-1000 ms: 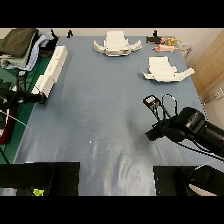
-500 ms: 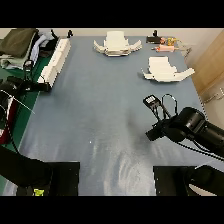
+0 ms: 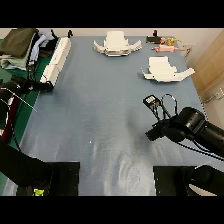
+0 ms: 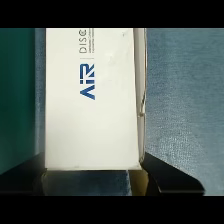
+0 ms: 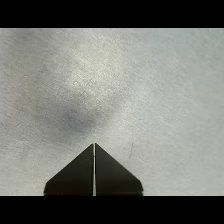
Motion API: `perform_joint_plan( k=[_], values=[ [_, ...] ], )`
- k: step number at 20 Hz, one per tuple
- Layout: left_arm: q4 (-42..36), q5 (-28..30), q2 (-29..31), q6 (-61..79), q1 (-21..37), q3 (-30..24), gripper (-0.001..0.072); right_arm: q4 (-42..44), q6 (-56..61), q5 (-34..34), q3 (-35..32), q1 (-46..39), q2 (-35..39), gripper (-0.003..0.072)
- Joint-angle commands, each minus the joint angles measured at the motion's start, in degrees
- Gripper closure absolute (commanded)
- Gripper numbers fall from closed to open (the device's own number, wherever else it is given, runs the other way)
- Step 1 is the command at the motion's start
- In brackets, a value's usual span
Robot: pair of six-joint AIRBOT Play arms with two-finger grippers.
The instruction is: Fold the box.
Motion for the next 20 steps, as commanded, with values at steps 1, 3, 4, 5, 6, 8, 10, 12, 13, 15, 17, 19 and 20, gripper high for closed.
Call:
perform_joint_plan(
  k=[1, 3, 4, 5, 6, 8, 10, 12, 13, 15, 17, 19, 20],
  values=[
    [0.09, -0.61, -0.44, -0.04, -0.04, 0.09, 0.0237, 0.02, 0.0, 0.0, 0.04, -0.02, 0.0, 0.0675],
    [0.09, -0.68, -0.44, -0.04, -0.09, 0.09, 0.0238, 0.02, 0.02, 0.0, 0.04, -0.02, 0.0, 0.0675],
    [0.07, -0.66, -0.44, -0.07, -0.09, 0.09, 0.0237, 0.02, 0.02, 0.0, 0.04, -0.02, 0.0, 0.0675],
    [0.04, -0.68, -0.44, -0.07, -0.09, 0.09, 0.0238, 0.02, 0.02, 0.0, 0.04, -0.02, 0.0, 0.0675],
    [0.04, -0.83, -0.44, -0.07, -0.13, 0.09, 0.0238, 0.02, 0.02, 0.0, 0.04, -0.02, 0.0, 0.0675],
    [0.04, -0.81, -0.44, -0.07, -0.17, 0.09, 0.0236, 0.02, 0.02, 0.0, 0.04, -0.02, 0.0, 0.0675],
    [0.04, -0.83, -0.42, -0.09, -0.17, 0.09, 0.0163, 0.02, 0.02, 0.0, 0.04, -0.02, 0.0, 0.0675],
    [0.04, -0.66, -0.42, -0.63, -0.15, 0.11, 0.001, 0.02, 0.02, 0.0, 0.04, -0.02, 0.0, 0.0675],
    [0.04, -0.9, -0.42, -0.66, -0.13, 0.11, 0.001, 0.02, 0.02, 0.0, 0.04, -0.02, 0.0, 0.0675],
    [0.15, -2.43, 0.13, -0.63, 0.02, 0.09, 0.001, 0.02, 0.02, 0.0, 0.04, -0.02, 0.0, 0.0675],
    [1.29, -4.79, 1.77, -0.68, 0.63, 0.11, 0.001, 0.02, 0.02, 0.0, 0.04, -0.02, 0.0, 0.0675],
    [4.07, -8.41, 4.74, -0.72, 1.7, 0.11, 0.001, 0.02, 0.0, 0.0, 0.04, -0.02, 0.0, 0.0675],
    [5.84, -10.84, 6.64, -1.14, 2.32, 0.11, 0.001, 0.02, 0.02, 0.0, 0.04, -0.02, 0.0, 0.0675]
  ],
)
